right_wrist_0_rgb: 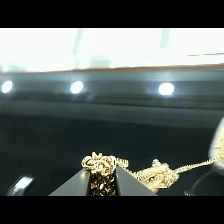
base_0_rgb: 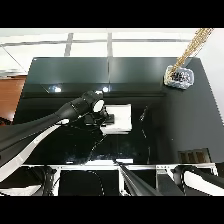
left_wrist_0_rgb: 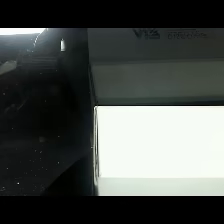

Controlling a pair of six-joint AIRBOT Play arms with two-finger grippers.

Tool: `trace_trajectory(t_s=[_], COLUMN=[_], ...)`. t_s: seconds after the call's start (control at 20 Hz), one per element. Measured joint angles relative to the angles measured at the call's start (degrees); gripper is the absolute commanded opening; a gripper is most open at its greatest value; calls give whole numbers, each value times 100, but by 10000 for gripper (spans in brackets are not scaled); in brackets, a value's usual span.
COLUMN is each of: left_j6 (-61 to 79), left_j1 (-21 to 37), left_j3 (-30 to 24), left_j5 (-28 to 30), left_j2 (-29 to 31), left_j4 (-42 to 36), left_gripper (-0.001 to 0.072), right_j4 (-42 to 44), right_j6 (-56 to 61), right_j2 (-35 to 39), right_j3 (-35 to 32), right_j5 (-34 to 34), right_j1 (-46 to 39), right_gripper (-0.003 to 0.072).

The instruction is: Fold the box and place the chain.

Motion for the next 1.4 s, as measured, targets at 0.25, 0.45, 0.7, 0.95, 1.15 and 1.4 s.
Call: trace_trajectory(t_s=[0.25,0.45,0.7,0.95,1.15,1.4], left_j6=[2,2,2,2,2,2], left_j1=[0,-2,-2,0,0,0], left_j3=[0,0,0,0,0,0], left_j5=[35,37,39,39,39,42], left_j2=[0,0,2,2,0,0], left_j4=[0,0,0,0,0,2], left_gripper=[27,28,27,28,28,27], right_j4=[101,160,586,758,894,942], right_j6=[-109,-138,-160,-166,-168,-186], right_j2=[551,669,706,699,669,656], right_j3=[-389,-466,-485,-490,-490,-490], right_j5=[118,278,420,422,358,361], right_j1=[649,1213,1840,2118,2170,2186], right_gripper=[9,9,9,9,9,9])
